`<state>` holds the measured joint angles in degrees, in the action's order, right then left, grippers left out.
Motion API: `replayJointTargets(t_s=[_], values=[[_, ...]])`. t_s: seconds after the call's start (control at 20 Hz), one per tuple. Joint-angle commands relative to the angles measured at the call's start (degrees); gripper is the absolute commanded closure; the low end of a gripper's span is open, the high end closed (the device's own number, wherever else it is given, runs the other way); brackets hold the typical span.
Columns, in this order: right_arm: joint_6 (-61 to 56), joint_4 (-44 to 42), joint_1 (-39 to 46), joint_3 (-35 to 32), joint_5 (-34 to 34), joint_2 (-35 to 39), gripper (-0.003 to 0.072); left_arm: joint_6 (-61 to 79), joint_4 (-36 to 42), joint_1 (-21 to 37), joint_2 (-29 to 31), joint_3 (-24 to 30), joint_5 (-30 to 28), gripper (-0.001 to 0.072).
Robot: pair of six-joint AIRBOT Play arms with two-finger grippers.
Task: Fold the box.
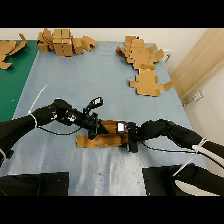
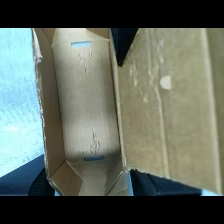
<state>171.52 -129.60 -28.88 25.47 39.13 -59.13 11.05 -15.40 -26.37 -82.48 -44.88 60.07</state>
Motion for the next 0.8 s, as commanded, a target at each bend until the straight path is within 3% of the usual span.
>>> replayJointTargets(t_s=[0.0, 0.4, 0.5, 0.75], values=[[-0.04, -0.04, 0.04, -0.02, 0.13, -0.63, 0.0112, 0.02, -0.02, -0.02, 0.04, -0.07, -0.02, 0.0696], [-0.04, -0.13, 0.0, -0.02, 0.13, -1.62, 0.0115, 0.0, -0.02, -0.02, 0.04, -0.07, -0.02, 0.0696], [-0.04, -0.2, -0.02, -0.02, 0.26, -1.62, 0.0179, 0.0, -0.02, -0.02, 0.04, -0.07, -0.04, 0.0696], [-0.04, -0.26, -0.02, 0.0, 0.22, -1.62, 0.0186, 0.0, -0.02, -0.02, 0.04, -0.04, -0.02, 0.0696]])
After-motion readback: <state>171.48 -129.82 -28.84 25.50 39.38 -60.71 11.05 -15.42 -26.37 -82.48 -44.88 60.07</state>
